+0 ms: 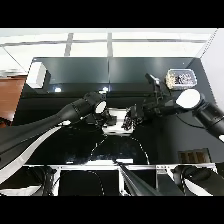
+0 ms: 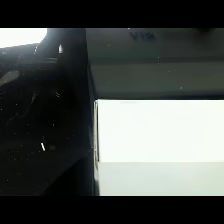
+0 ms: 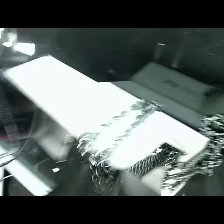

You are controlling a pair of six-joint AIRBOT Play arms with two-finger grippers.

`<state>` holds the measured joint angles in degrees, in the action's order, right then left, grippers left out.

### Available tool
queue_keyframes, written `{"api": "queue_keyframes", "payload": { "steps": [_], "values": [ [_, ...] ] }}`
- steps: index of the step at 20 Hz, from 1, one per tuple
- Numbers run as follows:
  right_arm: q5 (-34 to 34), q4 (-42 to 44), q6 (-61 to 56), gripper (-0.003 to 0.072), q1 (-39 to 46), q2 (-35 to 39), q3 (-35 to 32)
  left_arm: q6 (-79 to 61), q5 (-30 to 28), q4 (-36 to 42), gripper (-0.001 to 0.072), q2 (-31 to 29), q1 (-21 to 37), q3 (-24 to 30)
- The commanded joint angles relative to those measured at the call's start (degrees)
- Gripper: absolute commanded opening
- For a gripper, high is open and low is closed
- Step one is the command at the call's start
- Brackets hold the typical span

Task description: Fold the box and place the chain.

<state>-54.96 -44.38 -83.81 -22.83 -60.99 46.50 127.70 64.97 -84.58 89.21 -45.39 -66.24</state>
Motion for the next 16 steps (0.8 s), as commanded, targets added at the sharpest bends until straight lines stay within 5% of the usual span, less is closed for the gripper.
{"api": "queue_keyframes", "payload": {
  "steps": [1, 3, 5, 9, 10, 11, 16],
  "values": [
    [1.81, -0.26, 1.77, 0.0378, 0.61, 0.04, -2.21, 0.00, -0.02, -0.02, 0.0028, 0.02, 0.02, 0.02],
    [-7.76, -0.70, 8.76, 0.0377, 5.40, 1.29, 1.14, 0.00, 0.00, 0.00, 0.0028, 0.02, 0.02, 0.02],
    [-9.99, -4.48, 14.08, 0.0377, 11.19, 4.50, 0.68, 0.00, 0.00, 0.00, 0.0028, 0.02, 0.02, 0.02],
    [0.55, -10.95, 28.48, 0.0380, 13.57, 6.25, -9.40, 0.00, -0.02, 0.00, 0.0028, 0.02, 0.02, 0.02],
    [4.37, -10.14, 32.15, 0.0435, 12.72, 6.25, -11.91, 0.00, 0.00, 0.00, 0.0028, 0.02, 0.02, 0.02],
    [7.96, -9.79, 35.98, 0.0720, 11.47, 6.23, -13.90, 0.00, 0.00, 0.02, 0.0028, 0.02, 0.02, 0.02],
    [6.99, -7.82, 70.79, 0.0710, 6.14, 3.56, -16.48, 0.00, -0.02, 0.00, 0.0028, 0.02, 0.02, 0.02]
  ]
}}
